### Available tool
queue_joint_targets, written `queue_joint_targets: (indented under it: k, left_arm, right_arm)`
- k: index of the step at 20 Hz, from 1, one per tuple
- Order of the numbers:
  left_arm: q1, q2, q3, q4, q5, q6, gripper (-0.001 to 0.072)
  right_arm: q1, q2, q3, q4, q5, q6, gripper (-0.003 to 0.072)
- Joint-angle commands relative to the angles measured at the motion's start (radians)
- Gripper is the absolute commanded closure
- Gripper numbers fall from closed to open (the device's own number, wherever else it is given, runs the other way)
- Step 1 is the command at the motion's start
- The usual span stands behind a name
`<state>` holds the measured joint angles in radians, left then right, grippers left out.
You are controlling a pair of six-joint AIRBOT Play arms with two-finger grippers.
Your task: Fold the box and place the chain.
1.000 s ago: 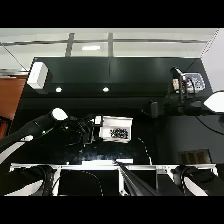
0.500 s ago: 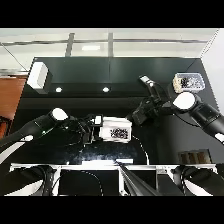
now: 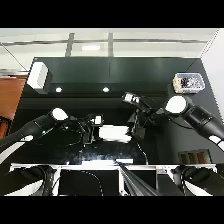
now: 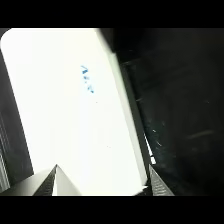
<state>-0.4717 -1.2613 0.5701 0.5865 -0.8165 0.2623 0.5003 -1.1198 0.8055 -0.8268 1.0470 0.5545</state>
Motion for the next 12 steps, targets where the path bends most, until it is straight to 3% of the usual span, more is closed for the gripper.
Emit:
queue_joint_targets:
  k: [1,2,5,6,7,12]
  left_arm:
    - [0.000,-0.001,0.001,0.000,-0.005,0.000,0.0230]
    - [0.000,-0.001,0.001,0.000,-0.005,0.000,0.0230]
    - [0.000,-0.001,0.001,0.000,-0.005,0.000,0.0230]
    - [0.000,-0.001,0.001,0.000,-0.004,0.000,0.0230]
    - [0.000,-0.001,0.001,0.000,-0.005,0.000,0.0230]
    - [0.000,-0.001,0.001,0.000,-0.005,0.000,0.0230]
  right_arm:
    - [0.058,-0.001,-0.011,-0.019,-0.073,-0.066,0.0143]
    - [0.065,-0.001,-0.011,-0.019,-0.083,-0.066,0.0192]
    - [0.076,-0.002,-0.011,-0.018,-0.079,-0.065,0.0207]
    - [0.076,-0.002,-0.011,-0.016,-0.072,-0.064,0.0380]
    - [0.076,-0.002,-0.011,-0.017,-0.061,-0.064,0.0441]
    - [0.076,-0.002,-0.017,-0.016,-0.041,-0.061,0.0442]
